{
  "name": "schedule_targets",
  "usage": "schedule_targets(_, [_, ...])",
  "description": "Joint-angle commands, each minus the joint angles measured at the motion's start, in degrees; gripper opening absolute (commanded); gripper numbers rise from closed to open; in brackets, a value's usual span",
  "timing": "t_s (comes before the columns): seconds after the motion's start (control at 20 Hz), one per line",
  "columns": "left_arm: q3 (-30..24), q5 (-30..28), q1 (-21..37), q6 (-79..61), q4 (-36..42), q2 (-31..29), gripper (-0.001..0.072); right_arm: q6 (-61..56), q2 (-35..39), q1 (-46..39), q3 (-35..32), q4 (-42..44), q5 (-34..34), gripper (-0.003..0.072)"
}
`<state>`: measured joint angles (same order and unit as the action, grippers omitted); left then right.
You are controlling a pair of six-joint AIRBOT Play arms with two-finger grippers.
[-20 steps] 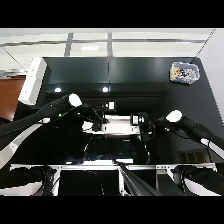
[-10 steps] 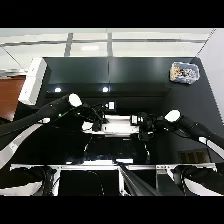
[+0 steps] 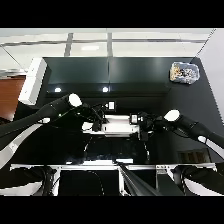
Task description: Fold the box and place the chain.
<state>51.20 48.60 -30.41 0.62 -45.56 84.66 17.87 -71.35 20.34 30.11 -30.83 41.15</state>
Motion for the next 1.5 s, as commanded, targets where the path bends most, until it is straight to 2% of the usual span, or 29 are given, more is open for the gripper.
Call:
schedule_targets(0.0, [0.07,-0.04,0.00,-0.02,-0.02,0.00,0.0027,-2.25,-0.13,0.02,0.07,-2.16,0.20,0.0594])
schedule_targets(0.5, [0.28,0.37,0.00,0.02,-0.04,-0.02,0.0031,-2.25,-0.15,0.04,0.07,-2.25,0.17,0.0588])
schedule_targets(0.55, [0.74,1.44,0.07,0.04,-0.26,-0.22,0.0069,-2.25,-0.15,0.04,0.07,-2.25,0.22,0.0444])
schedule_targets(0.6, [1.60,3.39,0.07,0.07,-1.05,-0.46,0.0220,-2.23,-0.15,0.04,0.07,-2.25,0.22,0.0362])
schedule_targets(0.65, [2.82,6.14,0.07,1.27,-2.93,-0.98,0.0336,-2.23,-0.15,0.04,0.07,-2.25,0.22,0.0364])
schedule_targets(0.7, [4.26,9.07,0.07,3.54,-5.79,-1.73,0.0494,-2.23,-0.15,0.04,0.07,-2.25,0.22,0.0364])
schedule_targets(0.75, [5.64,11.54,0.07,7.87,-9.20,-2.67,0.0588,-2.25,-0.15,0.04,0.07,-2.25,0.20,0.0364])
schedule_targets(0.8, [6.91,13.44,0.07,14.03,-13.51,-3.91,0.0602,-2.25,-0.15,0.04,0.07,-2.25,0.20,0.0364])
schedule_targets(0.9, [9.31,18.21,0.09,27.98,-24.74,-7.04,0.0602,-2.23,-0.15,0.07,0.07,-2.25,0.20,0.0364])
schedule_targets(1.0, [10.29,23.63,0.48,38.32,-31.85,-9.94,0.0597,-2.23,-0.15,0.07,0.07,-2.25,0.20,0.0364])
schedule_targets(1.05, [10.29,26.95,1.11,42.66,-31.47,-11.21,0.0498,-2.25,-0.15,0.04,0.07,-2.25,0.20,0.0364])
schedule_targets(1.1, [10.16,30.80,1.95,46.36,-28.76,-11.69,0.0180,-2.23,-0.15,0.07,0.07,-2.27,0.20,0.0364])
schedule_targets(1.15, [9.62,35.32,3.02,47.93,-22.45,-11.52,0.0026,-2.23,-0.15,0.04,0.07,-2.25,0.20,0.0364])
schedule_targets(1.2, [7.72,37.11,3.85,48.06,-13.29,-11.43,0.0025,-2.23,-0.15,0.04,0.07,-2.25,0.20,0.0364])
schedule_targets(1.25, [4.94,35.45,4.11,47.60,-4.17,-11.43,0.0025,-2.25,-0.15,0.04,0.07,-2.25,0.20,0.0364])
schedule_targets(1.3, [1.40,30.29,3.80,45.59,5.09,-11.41,0.0025,-2.25,-0.15,0.04,0.07,-2.25,0.20,0.0364])
schedule_targets(1.4, [-3.58,16.35,3.23,40.50,17.11,-11.28,0.0026,-2.25,-0.15,0.04,0.07,-2.25,0.20,0.0364])
schedule_targets(1.45, [-4.42,10.05,3.43,39.26,21.46,-11.13,0.0026,-2.25,-0.15,0.04,0.07,-2.25,0.20,0.0364])
